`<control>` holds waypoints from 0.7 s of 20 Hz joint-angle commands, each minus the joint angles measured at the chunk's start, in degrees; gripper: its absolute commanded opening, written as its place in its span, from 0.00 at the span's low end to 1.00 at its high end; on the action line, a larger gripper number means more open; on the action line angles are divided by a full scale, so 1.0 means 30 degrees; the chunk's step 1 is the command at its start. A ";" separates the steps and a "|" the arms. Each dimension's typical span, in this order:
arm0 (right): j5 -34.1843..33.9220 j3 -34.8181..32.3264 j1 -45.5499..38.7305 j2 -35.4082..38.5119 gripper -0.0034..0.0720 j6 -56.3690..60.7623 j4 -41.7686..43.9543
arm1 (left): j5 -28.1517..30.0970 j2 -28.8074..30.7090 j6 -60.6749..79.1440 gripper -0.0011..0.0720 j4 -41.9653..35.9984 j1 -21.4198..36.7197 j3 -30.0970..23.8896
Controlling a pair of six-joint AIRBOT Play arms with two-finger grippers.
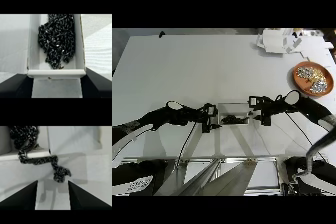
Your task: Fold the box and place the chain.
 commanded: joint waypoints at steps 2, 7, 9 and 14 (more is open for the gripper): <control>-0.1676 -0.0146 0.0423 -0.0933 0.46 -0.0605 0.0758 | 0.0007 -0.0007 0.0007 0.09 0.0007 0.0000 0.0015; -0.1508 -0.0146 0.0423 -0.1100 0.18 -0.0386 0.0823 | 0.0007 -0.0007 0.0007 0.09 0.0007 0.0000 0.0015; -0.0976 -0.0146 0.0423 -0.1027 0.07 -0.0386 0.0809 | 0.0007 -0.0007 0.0007 0.09 0.0000 0.0000 0.0015; -0.0889 -0.0146 -0.0291 0.1763 0.07 0.1668 0.0641 | 0.0015 -0.0007 0.0007 0.09 0.0000 0.0000 0.0015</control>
